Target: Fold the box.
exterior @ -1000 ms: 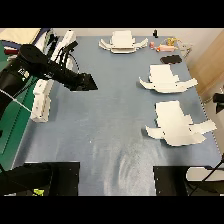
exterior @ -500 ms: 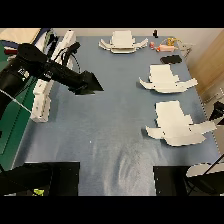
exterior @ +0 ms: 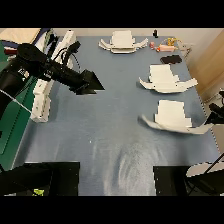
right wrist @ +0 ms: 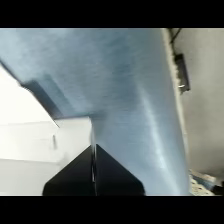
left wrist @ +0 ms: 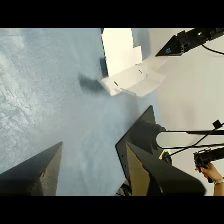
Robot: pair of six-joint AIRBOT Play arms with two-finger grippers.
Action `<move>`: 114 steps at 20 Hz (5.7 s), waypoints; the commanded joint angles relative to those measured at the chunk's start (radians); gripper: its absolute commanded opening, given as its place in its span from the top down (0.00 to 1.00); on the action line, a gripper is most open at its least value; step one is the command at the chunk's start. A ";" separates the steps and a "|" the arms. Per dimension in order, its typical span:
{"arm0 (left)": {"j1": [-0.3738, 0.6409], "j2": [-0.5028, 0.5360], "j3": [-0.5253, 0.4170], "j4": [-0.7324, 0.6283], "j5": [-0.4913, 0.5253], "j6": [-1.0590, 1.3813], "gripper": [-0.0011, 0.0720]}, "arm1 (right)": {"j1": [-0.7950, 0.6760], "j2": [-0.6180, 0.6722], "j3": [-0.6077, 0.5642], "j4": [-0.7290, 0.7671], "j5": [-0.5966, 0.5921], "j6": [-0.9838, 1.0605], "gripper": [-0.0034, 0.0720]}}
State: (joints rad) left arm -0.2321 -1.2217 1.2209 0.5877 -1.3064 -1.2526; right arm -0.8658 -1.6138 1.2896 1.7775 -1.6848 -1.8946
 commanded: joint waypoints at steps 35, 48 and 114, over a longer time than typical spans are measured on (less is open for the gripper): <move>0.001 0.000 0.000 0.260 -0.032 -0.006 0.17 | 0.718 0.335 -0.484 0.328 0.326 0.134 0.95; 0.037 0.053 -0.266 0.238 -0.081 0.169 0.17 | 0.974 0.786 -0.814 0.340 0.702 0.066 0.95; -0.391 0.088 -0.578 -0.037 0.575 1.241 0.97 | 0.972 0.805 -0.698 0.019 0.812 0.362 0.43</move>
State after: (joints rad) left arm -0.6125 -1.1290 0.6575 0.5209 -0.7528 -0.0132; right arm 0.1062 -0.8101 0.5907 1.7954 -0.8742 -1.5406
